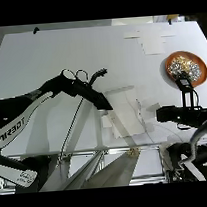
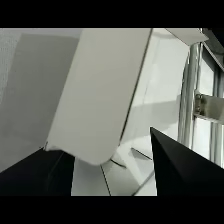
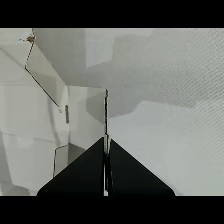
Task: Fold the box and place the chain.
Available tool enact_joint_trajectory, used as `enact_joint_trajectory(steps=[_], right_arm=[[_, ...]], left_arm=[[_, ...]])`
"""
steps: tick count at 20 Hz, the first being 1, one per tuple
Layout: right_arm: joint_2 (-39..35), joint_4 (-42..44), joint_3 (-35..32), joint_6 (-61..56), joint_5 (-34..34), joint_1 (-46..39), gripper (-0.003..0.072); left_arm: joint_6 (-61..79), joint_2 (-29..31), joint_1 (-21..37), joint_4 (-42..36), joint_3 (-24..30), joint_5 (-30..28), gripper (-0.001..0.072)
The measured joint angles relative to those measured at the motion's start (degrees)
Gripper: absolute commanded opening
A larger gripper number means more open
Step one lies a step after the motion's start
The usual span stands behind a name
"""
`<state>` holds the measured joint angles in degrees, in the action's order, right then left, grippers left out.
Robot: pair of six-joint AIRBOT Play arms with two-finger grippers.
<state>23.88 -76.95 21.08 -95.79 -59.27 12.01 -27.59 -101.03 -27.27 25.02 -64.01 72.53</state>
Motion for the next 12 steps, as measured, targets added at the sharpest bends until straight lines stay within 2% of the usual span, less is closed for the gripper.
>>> enact_joint_trajectory(steps=[2,5,8,12], right_arm=[[0.00,0.59,0.00,0.00,0.00,0.00,0.0016],[0.00,1.03,0.00,0.00,0.00,0.00,0.0016],[-0.02,1.18,0.00,0.00,0.00,0.00,0.0016],[0.00,1.66,-0.02,0.04,-0.04,0.02,0.0019]], left_arm=[[0.79,-0.87,0.00,-1.01,0.00,-0.33,0.0468],[1.68,-1.97,-0.72,-1.92,0.00,-0.61,0.0254],[3.08,-2.49,-2.08,-1.68,-0.02,-0.66,0.0004],[5.29,-2.43,-2.49,-0.35,0.00,-0.63,0.0001]])
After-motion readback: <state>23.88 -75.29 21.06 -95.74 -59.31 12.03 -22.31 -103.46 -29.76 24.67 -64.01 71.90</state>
